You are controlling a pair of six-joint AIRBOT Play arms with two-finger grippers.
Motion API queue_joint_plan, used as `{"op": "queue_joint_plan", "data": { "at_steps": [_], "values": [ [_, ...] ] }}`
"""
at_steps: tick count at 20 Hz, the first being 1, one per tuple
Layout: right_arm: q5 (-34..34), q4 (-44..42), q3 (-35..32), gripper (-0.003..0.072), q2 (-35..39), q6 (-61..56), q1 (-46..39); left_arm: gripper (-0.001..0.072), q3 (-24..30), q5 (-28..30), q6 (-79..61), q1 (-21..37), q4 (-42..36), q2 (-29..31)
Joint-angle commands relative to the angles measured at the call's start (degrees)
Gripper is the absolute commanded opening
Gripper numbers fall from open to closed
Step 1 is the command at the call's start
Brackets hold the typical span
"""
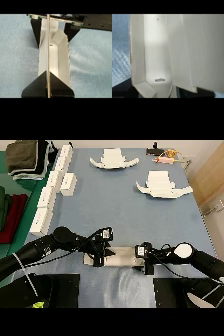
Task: Fold the box.
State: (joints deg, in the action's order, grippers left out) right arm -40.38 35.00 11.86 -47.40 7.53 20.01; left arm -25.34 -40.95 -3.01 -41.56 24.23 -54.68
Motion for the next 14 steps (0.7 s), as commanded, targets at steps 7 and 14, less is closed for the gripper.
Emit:
{"op": "queue_joint_plan", "data": {
  "at_steps": [7,14],
  "values": [
    [1.88,-2.14,-0.76,0.0585,-0.50,0.57,0.35,0.0016,-0.04,0.00,0.00,-0.02,0.02,0.02],
    [1.66,-3.19,-0.76,0.0704,-0.46,0.57,0.35,0.0016,-0.02,0.00,0.00,-0.02,0.02,0.02]
  ]
}}
